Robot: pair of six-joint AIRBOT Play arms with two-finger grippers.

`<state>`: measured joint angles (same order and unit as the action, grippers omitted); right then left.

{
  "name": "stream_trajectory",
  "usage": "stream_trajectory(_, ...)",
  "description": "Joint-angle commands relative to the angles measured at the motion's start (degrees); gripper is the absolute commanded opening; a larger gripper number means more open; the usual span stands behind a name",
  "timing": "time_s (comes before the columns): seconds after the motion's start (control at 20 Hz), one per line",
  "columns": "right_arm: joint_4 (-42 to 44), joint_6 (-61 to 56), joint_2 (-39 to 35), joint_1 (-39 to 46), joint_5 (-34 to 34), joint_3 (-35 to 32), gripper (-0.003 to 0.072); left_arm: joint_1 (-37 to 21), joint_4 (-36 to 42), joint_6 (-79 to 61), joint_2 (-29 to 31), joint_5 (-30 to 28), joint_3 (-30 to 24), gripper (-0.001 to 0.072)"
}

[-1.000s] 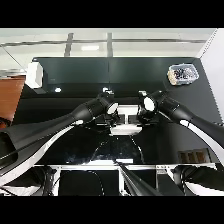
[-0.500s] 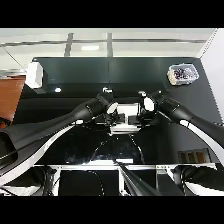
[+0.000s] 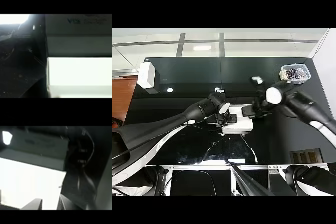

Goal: Fold the box and place the chain.

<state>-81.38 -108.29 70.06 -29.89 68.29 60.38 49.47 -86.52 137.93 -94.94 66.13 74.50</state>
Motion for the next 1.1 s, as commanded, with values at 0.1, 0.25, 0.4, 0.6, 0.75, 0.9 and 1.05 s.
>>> stream_trajectory(0.1, -31.3, 2.5, -6.4, 9.9, -1.8, 0.8, 0.0256, 0.0, 0.0, 0.0, 0.0, 0.0, 0.0, 0.0027)
stream_trajectory(0.25, -33.9, 1.9, -6.1, 21.2, -18.7, -3.1, 0.0296, 0.1, 0.0, 0.0, 0.0, 0.1, 0.0, 0.0028)
stream_trajectory(0.4, -23.6, -3.7, -1.0, 30.5, -25.9, -4.2, 0.0698, 0.1, 0.0, 0.0, 0.0, 0.1, 0.0, 0.0027)
stream_trajectory(0.6, -21.1, -3.7, 11.5, 34.8, -27.7, 6.5, 0.0697, 0.1, 0.0, 0.0, 0.0, 0.0, 0.0, 0.0027)
stream_trajectory(0.75, -21.0, -3.6, 24.8, 36.4, -20.5, 24.7, 0.0696, 0.0, 0.0, 0.0, 0.0, -0.1, 0.0, 0.0028)
stream_trajectory(0.9, -18.5, -1.4, 38.2, 37.8, -11.6, 42.0, 0.0696, 0.0, 0.0, 0.0, 0.0, -0.1, 0.0, 0.0027)
stream_trajectory(1.05, -8.7, 1.2, 46.9, 39.9, -7.3, 51.5, 0.0695, 0.0, 0.0, -0.1, 0.0, -0.1, 0.0, 0.0028)
